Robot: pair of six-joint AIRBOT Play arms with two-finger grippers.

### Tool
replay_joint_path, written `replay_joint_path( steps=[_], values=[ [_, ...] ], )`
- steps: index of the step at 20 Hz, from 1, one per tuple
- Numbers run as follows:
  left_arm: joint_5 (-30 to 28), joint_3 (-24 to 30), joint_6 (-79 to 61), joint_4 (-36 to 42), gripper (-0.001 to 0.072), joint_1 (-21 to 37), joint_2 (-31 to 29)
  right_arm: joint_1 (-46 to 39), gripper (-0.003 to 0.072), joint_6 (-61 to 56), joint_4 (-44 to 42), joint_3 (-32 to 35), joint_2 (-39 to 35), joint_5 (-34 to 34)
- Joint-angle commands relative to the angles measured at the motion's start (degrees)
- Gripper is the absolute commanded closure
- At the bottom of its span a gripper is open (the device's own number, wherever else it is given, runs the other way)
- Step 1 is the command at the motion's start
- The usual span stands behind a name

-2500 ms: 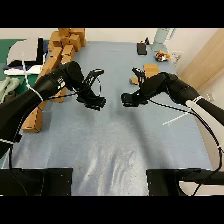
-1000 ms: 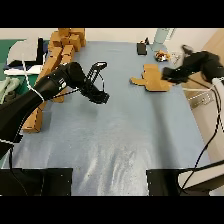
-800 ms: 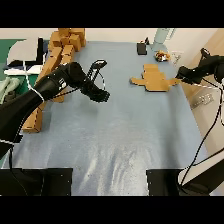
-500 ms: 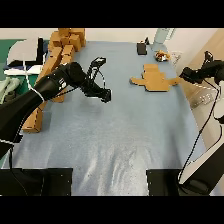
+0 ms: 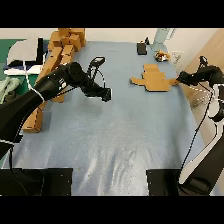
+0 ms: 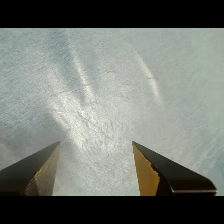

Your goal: Fold the box.

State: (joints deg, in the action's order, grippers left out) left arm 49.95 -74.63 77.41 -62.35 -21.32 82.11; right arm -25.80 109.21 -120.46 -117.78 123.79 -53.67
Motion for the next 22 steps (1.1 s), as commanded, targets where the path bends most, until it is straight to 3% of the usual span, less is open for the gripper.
replay_joint_path(
  steps=[1, 2, 3, 5, 6, 10, 13, 17, 22],
  values=[
    [-0.09, -0.02, 0.22, -0.02, 0.0016, 0.00, 0.04, 0.35, 0.0465, 2.56, -2.01, -0.22, 0.20, -5.20],
    [-0.07, -0.02, 0.22, -0.02, 0.0016, 0.00, 0.04, 0.35, 0.0630, 4.39, -2.38, -0.22, 0.02, -6.91],
    [-0.04, -0.02, 0.22, -0.02, 0.0017, 0.00, 0.04, 0.35, 0.0683, 7.10, -3.72, -0.22, -0.31, -8.66],
    [0.09, -0.26, 0.22, 0.35, 0.0031, 0.00, 0.00, 0.35, 0.0684, 9.84, -7.19, -0.22, -1.73, -11.50],
    [-0.04, -0.42, 0.22, 0.68, 0.0109, 0.02, -0.09, 0.48, 0.0685, 9.90, -8.37, -0.17, -2.91, -13.11],
    [0.87, -0.68, -0.04, 1.95, 0.0122, 0.72, -1.29, 2.73, 0.0688, 9.77, -8.13, 5.88, -11.02, -18.64],
    [6.25, -0.66, -0.33, 2.03, 0.0121, 2.36, -2.67, 6.01, 0.0688, 8.85, -7.37, 20.31, -21.42, -14.56],
    [16.31, -0.39, -5.16, 4.87, 0.0121, 5.42, -3.74, 13.05, 0.0688, 2.95, -3.41, 48.52, -39.60, -5.46],
    [22.23, 6.86, -16.48, 20.11, 0.0121, 12.00, -3.89, 24.37, 0.0688, -12.11, 3.89, 75.41, -61.94, -0.74]
  ],
)
